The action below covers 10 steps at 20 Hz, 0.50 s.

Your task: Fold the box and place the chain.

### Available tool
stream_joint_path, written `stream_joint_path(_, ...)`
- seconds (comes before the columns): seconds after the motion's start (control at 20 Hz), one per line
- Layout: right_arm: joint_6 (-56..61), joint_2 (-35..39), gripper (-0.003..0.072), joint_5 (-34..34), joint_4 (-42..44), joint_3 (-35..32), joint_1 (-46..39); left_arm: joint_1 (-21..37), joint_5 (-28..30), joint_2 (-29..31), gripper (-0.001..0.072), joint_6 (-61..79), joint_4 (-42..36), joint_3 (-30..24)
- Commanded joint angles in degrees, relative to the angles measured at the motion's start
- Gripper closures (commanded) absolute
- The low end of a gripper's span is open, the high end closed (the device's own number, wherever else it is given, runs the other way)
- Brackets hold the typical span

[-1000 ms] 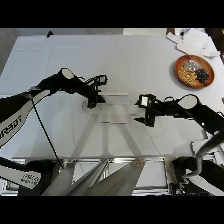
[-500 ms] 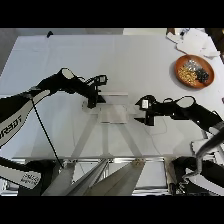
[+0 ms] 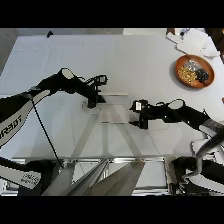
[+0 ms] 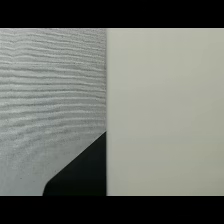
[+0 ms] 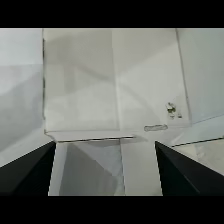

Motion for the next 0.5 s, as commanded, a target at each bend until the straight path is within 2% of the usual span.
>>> stream_joint_path(0.0, -0.5, -0.5, -0.0007, -1.9, 4.8, -0.6, 0.3, 0.0, 0.0, 0.0, 0.0697, 0.0, 0.0, 0.0)
stream_joint_path(0.45, 1.1, -0.5, -0.0007, -2.8, 10.4, -1.4, 0.3, 0.0, 0.0, 0.0, 0.0697, 0.0, 0.0, 0.0)
